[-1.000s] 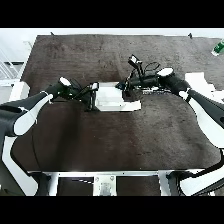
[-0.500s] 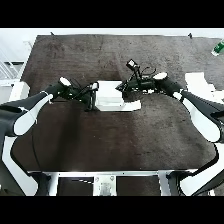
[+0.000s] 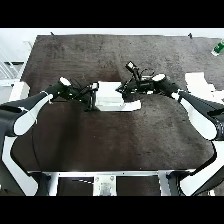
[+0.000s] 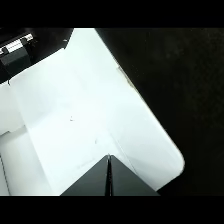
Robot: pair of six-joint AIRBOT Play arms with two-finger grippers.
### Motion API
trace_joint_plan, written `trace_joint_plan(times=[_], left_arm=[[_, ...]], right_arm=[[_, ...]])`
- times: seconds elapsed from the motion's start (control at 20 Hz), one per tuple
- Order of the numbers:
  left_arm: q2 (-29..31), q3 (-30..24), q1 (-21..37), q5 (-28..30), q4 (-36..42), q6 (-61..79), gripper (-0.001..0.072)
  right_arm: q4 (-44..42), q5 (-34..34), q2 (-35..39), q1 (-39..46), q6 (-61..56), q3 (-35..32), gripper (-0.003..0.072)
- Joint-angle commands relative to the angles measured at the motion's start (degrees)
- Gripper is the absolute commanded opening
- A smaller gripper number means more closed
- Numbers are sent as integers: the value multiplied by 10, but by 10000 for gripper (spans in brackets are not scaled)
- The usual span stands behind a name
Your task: Fold the box and place the chain.
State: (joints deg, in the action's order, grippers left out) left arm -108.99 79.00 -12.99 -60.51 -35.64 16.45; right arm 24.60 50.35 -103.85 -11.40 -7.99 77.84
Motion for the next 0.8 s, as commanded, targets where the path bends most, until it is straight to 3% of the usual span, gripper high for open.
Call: trace_joint_plan(times=[0.0,0.2,0.35,0.4,0.45,0.5,0.75], left_arm=[[0,0,0,0,0,0,526],[0,0,0,0,0,0,527],[0,0,0,0,0,0,527],[0,0,0,0,0,0,527],[0,0,0,0,0,0,526],[0,0,0,0,0,0,527],[0,0,0,0,0,0,526]], right_arm=[[-13,2,9,-1,0,9,21],[7,45,87,5,0,7,15],[72,65,163,9,0,-24,33],[108,65,178,9,0,-38,220],[149,65,184,9,0,-52,558],[185,65,184,9,0,-63,625],[271,54,180,9,104,-122,625]])
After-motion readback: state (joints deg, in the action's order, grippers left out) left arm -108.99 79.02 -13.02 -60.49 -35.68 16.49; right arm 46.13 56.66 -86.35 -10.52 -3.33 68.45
